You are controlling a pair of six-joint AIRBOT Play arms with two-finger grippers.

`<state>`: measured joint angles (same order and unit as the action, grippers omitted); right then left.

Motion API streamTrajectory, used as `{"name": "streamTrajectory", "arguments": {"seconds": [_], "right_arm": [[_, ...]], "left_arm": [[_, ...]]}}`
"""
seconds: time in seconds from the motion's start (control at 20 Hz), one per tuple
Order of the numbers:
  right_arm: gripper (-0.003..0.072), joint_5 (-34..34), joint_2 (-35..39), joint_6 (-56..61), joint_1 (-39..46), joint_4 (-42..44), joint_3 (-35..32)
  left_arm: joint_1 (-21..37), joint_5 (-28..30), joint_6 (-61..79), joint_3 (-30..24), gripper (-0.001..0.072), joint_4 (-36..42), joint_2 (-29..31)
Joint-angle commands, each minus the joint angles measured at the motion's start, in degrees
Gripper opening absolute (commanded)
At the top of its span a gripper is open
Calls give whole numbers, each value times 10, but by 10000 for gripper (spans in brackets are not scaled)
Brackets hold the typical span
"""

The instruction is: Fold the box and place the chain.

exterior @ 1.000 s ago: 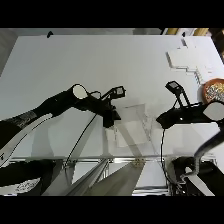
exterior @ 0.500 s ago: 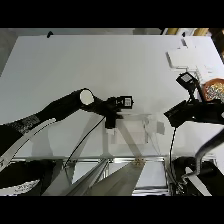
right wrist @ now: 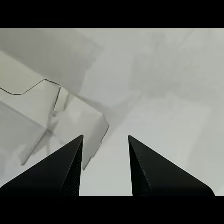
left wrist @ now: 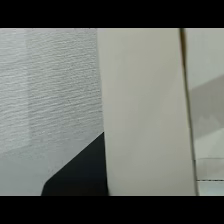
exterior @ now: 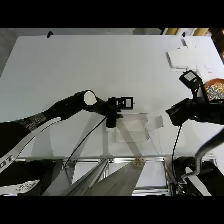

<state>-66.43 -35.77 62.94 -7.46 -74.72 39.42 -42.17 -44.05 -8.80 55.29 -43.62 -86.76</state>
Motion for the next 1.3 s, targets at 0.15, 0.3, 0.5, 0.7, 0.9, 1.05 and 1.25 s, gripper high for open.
{"name": "streamTrajectory", "arguments": {"seconds": [0.15, 0.3, 0.5, 0.7, 0.9, 1.05, 1.25], "right_arm": [[321, 2, 0, -24, 0, -1, 0], [320, 3, 0, -37, 0, 1, 0], [320, 5, 0, -37, 0, 2, 0], [320, 11, 0, -37, 0, 2, 0], [320, 11, 0, -37, 0, 2, 0], [320, 11, 0, -37, 0, 2, 0], [320, 11, 0, -44, 0, 2, -1]], "left_arm": [[0, 1, 0, 0, 9, -4, -3], [-1, 1, 1, 0, 8, -7, -2], [-1, -8, -1, 10, 3, -50, 23], [-1, -6, -3, 16, 4, -70, 27], [-1, -7, -7, 16, 6, -65, 7], [-1, -7, -7, 16, 7, -61, -2], [0, -7, -21, 16, 7, -62, -3]]}}
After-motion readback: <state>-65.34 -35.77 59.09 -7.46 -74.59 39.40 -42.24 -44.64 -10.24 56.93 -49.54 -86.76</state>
